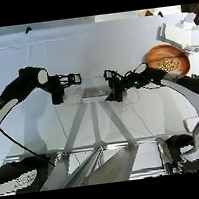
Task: Fold the box and place the chain.
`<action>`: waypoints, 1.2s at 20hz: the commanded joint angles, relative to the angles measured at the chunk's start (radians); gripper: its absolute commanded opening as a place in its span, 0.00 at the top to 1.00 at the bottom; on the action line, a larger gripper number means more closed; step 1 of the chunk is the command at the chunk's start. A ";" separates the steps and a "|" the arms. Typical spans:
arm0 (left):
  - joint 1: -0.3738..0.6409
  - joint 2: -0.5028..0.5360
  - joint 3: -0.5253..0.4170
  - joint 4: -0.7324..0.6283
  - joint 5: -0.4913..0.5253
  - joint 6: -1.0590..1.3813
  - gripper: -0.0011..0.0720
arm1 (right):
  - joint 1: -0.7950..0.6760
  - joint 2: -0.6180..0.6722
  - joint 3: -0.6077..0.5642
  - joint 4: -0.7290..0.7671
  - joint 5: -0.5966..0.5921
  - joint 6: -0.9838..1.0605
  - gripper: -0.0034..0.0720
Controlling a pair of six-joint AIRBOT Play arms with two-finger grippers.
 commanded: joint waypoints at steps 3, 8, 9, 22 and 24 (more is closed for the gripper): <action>0.059 -0.001 -0.054 -0.214 -0.008 0.222 0.98 | 0.000 0.001 0.001 0.000 0.000 0.000 0.30; 0.045 0.028 -0.054 -0.404 0.024 0.386 0.97 | 0.000 0.001 0.001 0.000 0.000 0.000 0.30; 0.045 0.034 -0.054 -0.441 0.023 0.414 0.97 | 0.000 0.001 0.001 0.000 0.000 0.000 0.30; 0.046 -0.007 -0.055 -0.500 0.074 0.531 0.42 | 0.000 0.001 0.001 0.000 0.000 0.000 0.30; 0.046 -0.010 -0.055 -0.501 0.024 0.532 0.42 | 0.000 0.001 0.001 0.000 0.000 0.000 0.30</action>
